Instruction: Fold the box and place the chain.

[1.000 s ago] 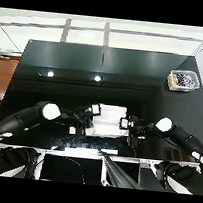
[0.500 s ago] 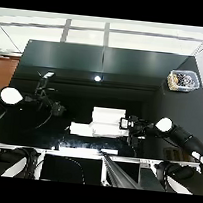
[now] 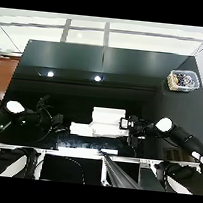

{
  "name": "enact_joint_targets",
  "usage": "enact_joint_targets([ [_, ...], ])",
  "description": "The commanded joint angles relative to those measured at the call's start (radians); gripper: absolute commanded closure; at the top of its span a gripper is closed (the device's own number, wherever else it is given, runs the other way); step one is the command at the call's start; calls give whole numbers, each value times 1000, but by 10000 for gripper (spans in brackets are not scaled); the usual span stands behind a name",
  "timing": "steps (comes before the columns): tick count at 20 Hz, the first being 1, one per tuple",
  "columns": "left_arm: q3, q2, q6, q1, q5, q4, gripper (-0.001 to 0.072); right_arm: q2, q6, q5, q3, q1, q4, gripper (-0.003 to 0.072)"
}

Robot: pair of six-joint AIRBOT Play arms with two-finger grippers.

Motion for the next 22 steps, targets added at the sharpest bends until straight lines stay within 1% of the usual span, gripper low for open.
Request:
enact_joint_targets([
  [1, -39, -68, 129, -10, 26, -163, 682, 0, 0, 1, 0, -1, 0, 596],
  [4, -37, -143, 154, -64, 84, -180, 681, 0, 0, 1, 0, 0, 0, 596],
  [8, -37, -216, 308, -124, 87, -319, 682, 0, 0, 1, 0, -1, 0, 596],
  [17, 1, -253, 391, -186, 116, -340, 682, 0, 0, 0, 0, -1, 0, 596],
  [22, 10, -253, 502, -210, 96, -454, 680, 0, 0, 1, 0, 0, 0, 596],
])
